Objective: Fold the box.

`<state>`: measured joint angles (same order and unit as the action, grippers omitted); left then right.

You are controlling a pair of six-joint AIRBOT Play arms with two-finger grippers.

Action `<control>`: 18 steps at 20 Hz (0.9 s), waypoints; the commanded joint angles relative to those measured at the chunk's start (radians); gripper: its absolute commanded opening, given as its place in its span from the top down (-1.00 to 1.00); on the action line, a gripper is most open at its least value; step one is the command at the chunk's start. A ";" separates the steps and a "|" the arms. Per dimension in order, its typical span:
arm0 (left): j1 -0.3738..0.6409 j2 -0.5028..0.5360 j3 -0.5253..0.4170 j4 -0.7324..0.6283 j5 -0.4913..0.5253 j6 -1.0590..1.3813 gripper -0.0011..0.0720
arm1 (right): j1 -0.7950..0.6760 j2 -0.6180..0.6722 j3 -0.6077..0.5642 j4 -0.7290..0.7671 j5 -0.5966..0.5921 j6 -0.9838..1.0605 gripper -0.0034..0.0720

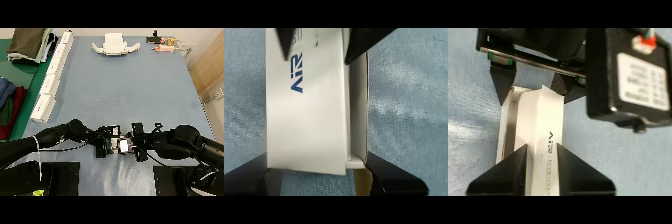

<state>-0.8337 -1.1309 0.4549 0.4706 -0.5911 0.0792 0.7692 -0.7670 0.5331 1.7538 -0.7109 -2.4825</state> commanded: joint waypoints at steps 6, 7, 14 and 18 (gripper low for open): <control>-0.002 0.000 0.000 0.001 -0.003 0.002 -0.32 | 0.000 -0.015 0.000 0.013 -0.060 0.000 0.36; -0.001 0.000 0.000 0.001 -0.003 0.002 -0.32 | 0.000 -0.015 0.000 0.031 -0.066 0.000 0.34; -0.002 0.000 0.000 0.001 -0.003 0.002 -0.32 | 0.000 -0.015 0.001 0.086 -0.076 0.000 -0.08; -0.002 0.000 0.000 0.001 -0.003 0.002 -0.32 | 0.000 0.005 0.001 0.087 -0.076 0.028 -0.08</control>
